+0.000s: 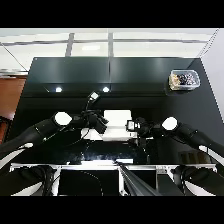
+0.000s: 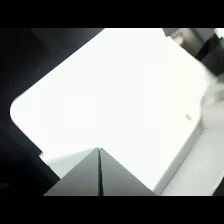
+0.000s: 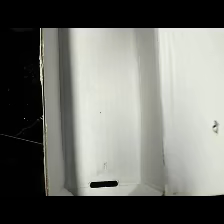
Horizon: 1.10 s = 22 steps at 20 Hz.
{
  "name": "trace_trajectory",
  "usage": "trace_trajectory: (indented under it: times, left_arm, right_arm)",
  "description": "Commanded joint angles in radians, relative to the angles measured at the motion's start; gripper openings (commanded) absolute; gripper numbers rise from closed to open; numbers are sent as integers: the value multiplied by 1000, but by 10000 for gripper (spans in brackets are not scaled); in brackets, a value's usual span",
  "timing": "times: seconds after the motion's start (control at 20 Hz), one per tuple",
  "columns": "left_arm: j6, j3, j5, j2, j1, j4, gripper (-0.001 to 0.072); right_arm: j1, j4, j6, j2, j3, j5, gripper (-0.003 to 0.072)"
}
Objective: Fold the box and place the chain.
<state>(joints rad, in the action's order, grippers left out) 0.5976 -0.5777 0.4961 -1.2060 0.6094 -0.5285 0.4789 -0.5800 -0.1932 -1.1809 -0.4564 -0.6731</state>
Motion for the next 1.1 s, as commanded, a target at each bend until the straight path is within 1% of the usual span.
trace_trajectory:
  times: [0.0, 0.05, 0.15, 0.25, 0.3, 0.35, 0.4, 0.45, 0.5, 0.55, 0.6, 0.65, 0.8, 0.85, 1.0, 1.05]
  left_arm:
    - [-34, -8, 8, -16, -11, -92, 30]
    - [-34, -18, 13, 1, -26, -93, 30]
    - [-31, -40, 84, 54, -68, -135, 30]
    - [-13, -39, 161, 149, -125, -237, 35]
    - [-13, -39, 212, 201, -163, -313, 55]
    - [-7, -36, 251, 244, -204, -366, 56]
    - [-12, -27, 294, 276, -246, -385, 117]
    - [-59, -14, 349, 290, -274, -384, 225]
    - [-198, -1, 420, 290, -275, -384, 451]
    - [-382, 11, 504, 283, -266, -381, 720]
    - [-508, 21, 544, 268, -256, -373, 708]
    - [-551, 34, 531, 252, -238, -368, 707]
    - [-554, 56, 446, 184, -166, -368, 704]
    - [-553, 56, 420, 158, -143, -360, 687]
    - [-547, 55, 346, 100, -92, -273, 687]
    - [-546, 55, 318, 86, -79, -267, 687]
  right_arm:
    - [1, -1, -3, 0, 0, 0, 422]
    - [1, -1, -3, 0, 0, 0, 422]
    - [1, 0, -3, 0, 0, 0, 422]
    - [1, 0, -2, 0, 0, 0, 422]
    - [1, -1, -2, 0, 0, 0, 422]
    - [1, 0, -2, 0, 0, 0, 422]
    - [1, -1, -2, 0, 0, 0, 422]
    - [1, -1, -2, 0, 0, 0, 422]
    - [1, -1, -2, 0, 0, 0, 421]
    - [1, 0, -2, 0, 0, 0, 422]
    - [1, 0, -2, 0, 0, 0, 422]
    - [1, 0, -2, 0, 0, 0, 422]
    - [1, 0, -2, 0, 0, 0, 422]
    - [1, 0, -2, 0, 0, 0, 422]
    - [1, 0, -2, 0, 0, 0, 422]
    - [1, 0, -2, 0, 0, 0, 422]
